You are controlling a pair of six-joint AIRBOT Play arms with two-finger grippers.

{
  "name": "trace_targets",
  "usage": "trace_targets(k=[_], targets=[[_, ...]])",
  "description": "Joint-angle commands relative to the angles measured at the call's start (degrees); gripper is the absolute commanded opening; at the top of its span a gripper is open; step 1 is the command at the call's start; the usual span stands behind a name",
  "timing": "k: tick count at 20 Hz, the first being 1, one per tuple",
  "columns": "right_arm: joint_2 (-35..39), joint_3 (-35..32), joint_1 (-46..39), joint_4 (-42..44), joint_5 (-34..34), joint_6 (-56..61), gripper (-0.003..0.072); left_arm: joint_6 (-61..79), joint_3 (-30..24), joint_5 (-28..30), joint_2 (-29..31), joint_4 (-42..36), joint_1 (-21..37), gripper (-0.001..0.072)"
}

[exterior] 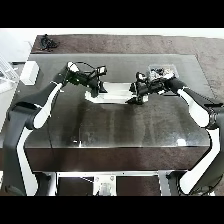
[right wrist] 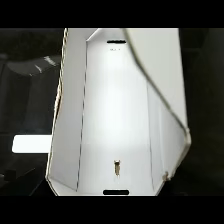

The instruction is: Fold the box and place the chain.

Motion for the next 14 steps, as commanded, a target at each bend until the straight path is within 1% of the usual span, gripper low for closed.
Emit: trace_targets(k=[1,14], targets=[[-0.61,0.07,0.02,0.28,0.17,-0.22,0.0695,0.00,0.00,0.00,-0.04,0.00,0.00,0.0020],[-2.10,2.21,0.72,0.85,0.20,-0.98,0.0694,0.00,0.00,0.00,-0.04,0.00,0.00,0.0020]])
